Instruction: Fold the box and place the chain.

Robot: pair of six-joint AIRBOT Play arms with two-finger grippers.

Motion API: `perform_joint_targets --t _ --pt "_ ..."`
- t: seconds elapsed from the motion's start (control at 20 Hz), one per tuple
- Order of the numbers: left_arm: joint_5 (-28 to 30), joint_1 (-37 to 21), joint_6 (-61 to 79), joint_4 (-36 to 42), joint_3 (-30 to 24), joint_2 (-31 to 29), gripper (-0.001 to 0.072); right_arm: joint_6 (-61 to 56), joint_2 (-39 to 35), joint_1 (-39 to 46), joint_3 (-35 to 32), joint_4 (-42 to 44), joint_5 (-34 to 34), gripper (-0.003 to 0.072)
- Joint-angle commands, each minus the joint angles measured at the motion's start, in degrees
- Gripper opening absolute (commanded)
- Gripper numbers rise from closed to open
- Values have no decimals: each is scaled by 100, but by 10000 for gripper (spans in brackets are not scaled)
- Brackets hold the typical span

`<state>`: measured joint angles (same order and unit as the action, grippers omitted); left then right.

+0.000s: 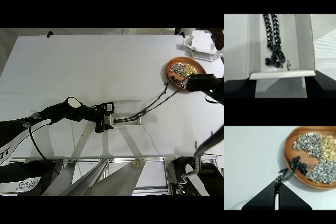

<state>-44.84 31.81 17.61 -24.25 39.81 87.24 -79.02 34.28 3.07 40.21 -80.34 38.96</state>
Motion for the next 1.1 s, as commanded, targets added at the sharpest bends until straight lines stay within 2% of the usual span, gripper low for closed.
perform_joint_targets --t 0.0,0.25,0.4,0.6,0.8,0.9,1.05 --pt "2 0 0 0 0 4 321 734 -1327 -4 4 376 911 14" --pt "2 0 0 0 0 4 321 1394 -2256 -4 4 1797 1386 14" --pt "2 0 0 0 0 4 321 2699 -2583 -4 4 2949 1816 16" --pt "2 0 0 0 0 4 321 2850 -2645 -4 4 3526 2205 16" --pt "2 0 0 0 0 4 321 3071 -2341 -4 2 4026 2682 14" --pt "2 0 0 0 0 4 321 3110 -1939 -4 2 4496 2964 15" --pt "2 0 0 0 0 4 321 3110 -1150 -4 2 4656 3108 16"
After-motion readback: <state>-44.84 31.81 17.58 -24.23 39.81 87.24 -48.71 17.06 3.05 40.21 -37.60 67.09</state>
